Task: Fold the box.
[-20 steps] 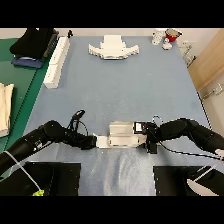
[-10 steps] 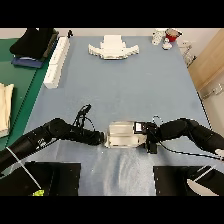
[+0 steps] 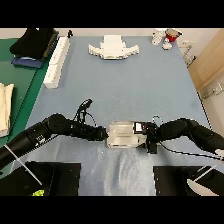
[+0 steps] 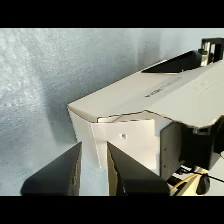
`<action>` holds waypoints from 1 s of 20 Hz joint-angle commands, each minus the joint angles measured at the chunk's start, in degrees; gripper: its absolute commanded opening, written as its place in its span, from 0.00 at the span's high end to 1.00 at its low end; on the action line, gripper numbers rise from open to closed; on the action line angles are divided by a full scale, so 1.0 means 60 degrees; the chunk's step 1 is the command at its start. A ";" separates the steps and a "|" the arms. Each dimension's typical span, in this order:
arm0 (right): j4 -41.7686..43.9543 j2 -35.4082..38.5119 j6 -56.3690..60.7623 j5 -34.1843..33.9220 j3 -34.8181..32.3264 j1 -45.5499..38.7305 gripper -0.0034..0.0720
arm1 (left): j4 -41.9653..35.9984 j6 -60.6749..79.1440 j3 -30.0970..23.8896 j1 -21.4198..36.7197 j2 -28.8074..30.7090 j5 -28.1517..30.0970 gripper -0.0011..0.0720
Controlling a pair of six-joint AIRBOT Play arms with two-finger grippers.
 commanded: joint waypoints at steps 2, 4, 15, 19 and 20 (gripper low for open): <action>0.0000 0.0000 0.0000 0.0000 -0.0004 0.0007 0.30 | -0.0437 -0.0080 0.0098 -0.0022 -0.0171 -0.0204 0.64; 0.0000 0.0000 0.0000 0.0000 -0.0004 0.0007 0.30 | -0.1027 -0.0073 -0.0011 -0.0022 -0.0470 -0.0149 0.64; -0.0004 0.0000 0.0004 0.0000 -0.0004 0.0007 0.30 | -0.0652 -0.0168 0.0579 -0.0324 -0.1188 -0.0539 0.65; -0.0004 0.0000 0.0004 0.0000 -0.0004 0.0007 0.30 | 0.2284 -0.3224 0.1300 -0.1362 -0.1297 -0.0291 0.65; -0.0004 0.0000 0.0000 0.0004 -0.0004 0.0007 0.30 | 0.3002 -0.4051 0.1494 -0.1574 -0.1381 -0.0353 0.65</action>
